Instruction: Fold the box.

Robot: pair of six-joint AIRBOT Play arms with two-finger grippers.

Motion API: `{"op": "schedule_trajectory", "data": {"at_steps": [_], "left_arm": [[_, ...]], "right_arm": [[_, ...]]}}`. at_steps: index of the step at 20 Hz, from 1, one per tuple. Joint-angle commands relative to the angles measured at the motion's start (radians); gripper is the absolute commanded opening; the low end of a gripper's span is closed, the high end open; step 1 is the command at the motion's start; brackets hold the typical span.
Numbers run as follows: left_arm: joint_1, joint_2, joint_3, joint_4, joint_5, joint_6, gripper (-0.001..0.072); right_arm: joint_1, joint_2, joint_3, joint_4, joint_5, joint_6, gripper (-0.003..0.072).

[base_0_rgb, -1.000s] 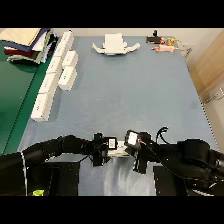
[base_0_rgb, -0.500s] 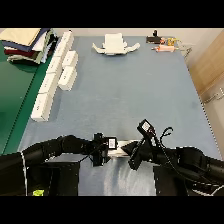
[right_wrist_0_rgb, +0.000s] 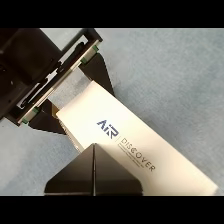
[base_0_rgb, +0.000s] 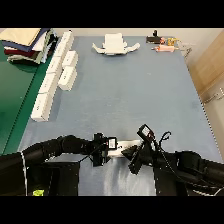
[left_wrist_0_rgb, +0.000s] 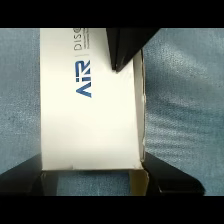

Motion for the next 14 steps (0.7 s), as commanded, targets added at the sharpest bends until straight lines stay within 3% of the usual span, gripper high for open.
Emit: {"op": "schedule_trajectory", "data": {"at_steps": [1,14], "left_arm": [[0.0,0.0,0.0,0.0,0.001,0.0,0.0457],[0.001,0.0,0.0,0.0,0.0,0.0,0.0457]], "right_arm": [[0.005,-0.03,-0.023,-0.006,0.01,0.002,0.0005],[0.008,-0.09,-0.024,-0.005,0.032,0.002,0.0005]]}}
